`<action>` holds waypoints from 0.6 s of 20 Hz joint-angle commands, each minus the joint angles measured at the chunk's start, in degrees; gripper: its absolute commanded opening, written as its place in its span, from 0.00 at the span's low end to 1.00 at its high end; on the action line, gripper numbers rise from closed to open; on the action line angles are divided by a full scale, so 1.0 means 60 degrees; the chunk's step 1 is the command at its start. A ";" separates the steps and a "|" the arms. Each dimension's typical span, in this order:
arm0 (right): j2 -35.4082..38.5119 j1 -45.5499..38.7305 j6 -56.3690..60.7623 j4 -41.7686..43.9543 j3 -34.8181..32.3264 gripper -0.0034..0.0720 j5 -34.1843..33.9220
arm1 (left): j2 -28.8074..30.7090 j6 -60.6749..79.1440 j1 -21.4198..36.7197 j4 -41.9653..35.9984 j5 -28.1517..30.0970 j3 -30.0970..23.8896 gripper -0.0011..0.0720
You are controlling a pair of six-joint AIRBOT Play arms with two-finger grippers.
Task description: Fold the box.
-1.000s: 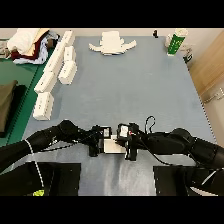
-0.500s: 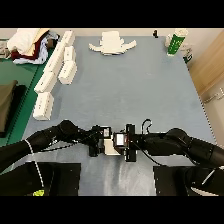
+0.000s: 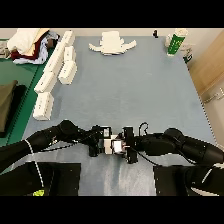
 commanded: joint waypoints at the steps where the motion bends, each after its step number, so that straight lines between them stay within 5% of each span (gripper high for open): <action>1: 0.0047 0.0007 -0.0659 -0.0266 0.0007 0.69 0.0386 | 0.0000 0.0004 0.0000 0.0000 0.0000 0.0004 0.67; 12: 0.0809 0.0007 -0.0630 -0.0754 0.0011 0.67 0.0506 | 0.0000 0.0004 0.0000 0.0000 0.0004 0.0004 0.67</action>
